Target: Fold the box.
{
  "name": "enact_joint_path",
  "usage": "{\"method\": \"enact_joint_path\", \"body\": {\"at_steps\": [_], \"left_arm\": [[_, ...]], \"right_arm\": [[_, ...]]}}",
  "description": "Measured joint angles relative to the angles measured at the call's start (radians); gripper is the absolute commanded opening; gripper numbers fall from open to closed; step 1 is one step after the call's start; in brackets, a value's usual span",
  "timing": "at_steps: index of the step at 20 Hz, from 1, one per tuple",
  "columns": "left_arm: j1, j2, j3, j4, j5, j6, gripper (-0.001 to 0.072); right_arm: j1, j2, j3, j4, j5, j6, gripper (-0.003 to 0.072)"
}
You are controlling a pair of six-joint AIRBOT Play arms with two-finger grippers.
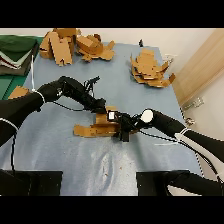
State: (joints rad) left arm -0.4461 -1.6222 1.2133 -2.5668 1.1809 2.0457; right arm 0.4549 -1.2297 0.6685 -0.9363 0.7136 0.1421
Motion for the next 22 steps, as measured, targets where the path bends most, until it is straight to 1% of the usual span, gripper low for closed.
{"method": "enact_joint_path", "body": {"at_steps": [2, 7, 10, 14, 17, 21, 22], "left_arm": [[-0.003, 0.002, 0.001, 0.001, 0.017, 0.024, 0.0012], [-0.004, 0.023, 0.001, 0.005, 0.12, 0.126, 0.0012], [-0.003, 0.015, -0.002, 0.005, 0.115, 0.123, 0.0012], [-0.018, -0.033, -0.003, 0.006, 0.112, 0.07, 0.0012], [-0.03, -0.055, -0.003, 0.008, 0.129, 0.027, 0.0012], [-0.011, -0.061, -0.003, 0.019, 0.136, -0.013, 0.0012], [0.001, -0.061, -0.003, 0.026, 0.132, -0.017, 0.0012]], "right_arm": [[0.0, 0.0, 0.0, 0.0, 0.004, 0.0, 0.0533], [0.0, 0.0, -0.005, 0.002, 0.01, 0.0, 0.0533], [0.001, 0.0, -0.01, 0.009, 0.011, 0.0, 0.0533], [0.001, 0.0, -0.013, 0.019, 0.016, 0.005, 0.0533], [0.001, 0.002, -0.013, 0.031, 0.035, 0.003, 0.0533], [0.002, 0.002, -0.013, 0.042, 0.046, 0.0, 0.0535], [0.002, 0.002, -0.013, 0.042, 0.048, 0.0, 0.0559]]}}
